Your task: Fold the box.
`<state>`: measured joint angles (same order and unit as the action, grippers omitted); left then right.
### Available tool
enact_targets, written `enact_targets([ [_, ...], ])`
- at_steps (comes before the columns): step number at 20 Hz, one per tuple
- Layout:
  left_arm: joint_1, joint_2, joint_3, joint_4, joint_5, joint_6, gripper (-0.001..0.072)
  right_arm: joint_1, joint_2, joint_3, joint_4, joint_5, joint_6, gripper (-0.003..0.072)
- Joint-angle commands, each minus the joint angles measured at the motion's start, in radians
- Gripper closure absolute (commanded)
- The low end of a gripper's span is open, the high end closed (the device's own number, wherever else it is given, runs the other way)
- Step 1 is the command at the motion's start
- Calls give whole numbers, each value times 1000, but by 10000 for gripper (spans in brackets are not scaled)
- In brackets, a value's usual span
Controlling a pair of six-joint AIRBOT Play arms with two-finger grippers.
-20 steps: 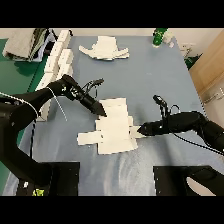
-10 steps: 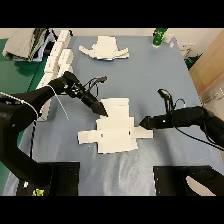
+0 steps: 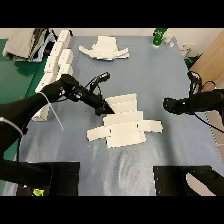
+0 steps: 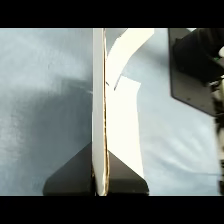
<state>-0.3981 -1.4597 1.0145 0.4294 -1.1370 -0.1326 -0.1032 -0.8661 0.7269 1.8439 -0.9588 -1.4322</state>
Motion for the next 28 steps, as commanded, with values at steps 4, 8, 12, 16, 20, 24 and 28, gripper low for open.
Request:
enact_targets([
  [4, -111, 124, -189, -30, 241, 226, 700, 45, 79, 29, 182, -83, -92, 687],
  [8, -120, 124, -192, -29, 265, 226, 699, 187, 137, -75, 136, -142, -45, 687],
  [12, -120, 124, -192, -25, 262, 226, 697, 226, 122, -248, 116, -8, -23, 687],
  [16, -119, 124, -191, -24, 204, 226, 698, 226, 78, -293, 74, 72, -23, 687],
  [20, -119, 124, -191, -24, 203, 227, 697, 226, -5, -293, 55, 113, -24, 687],
  [24, -119, 124, -191, -24, 225, 257, 698, 226, -12, -288, 57, 119, -24, 687],
  [28, -120, 124, -193, -21, 255, 256, 698, 226, 23, -288, 84, 119, -24, 687],
])
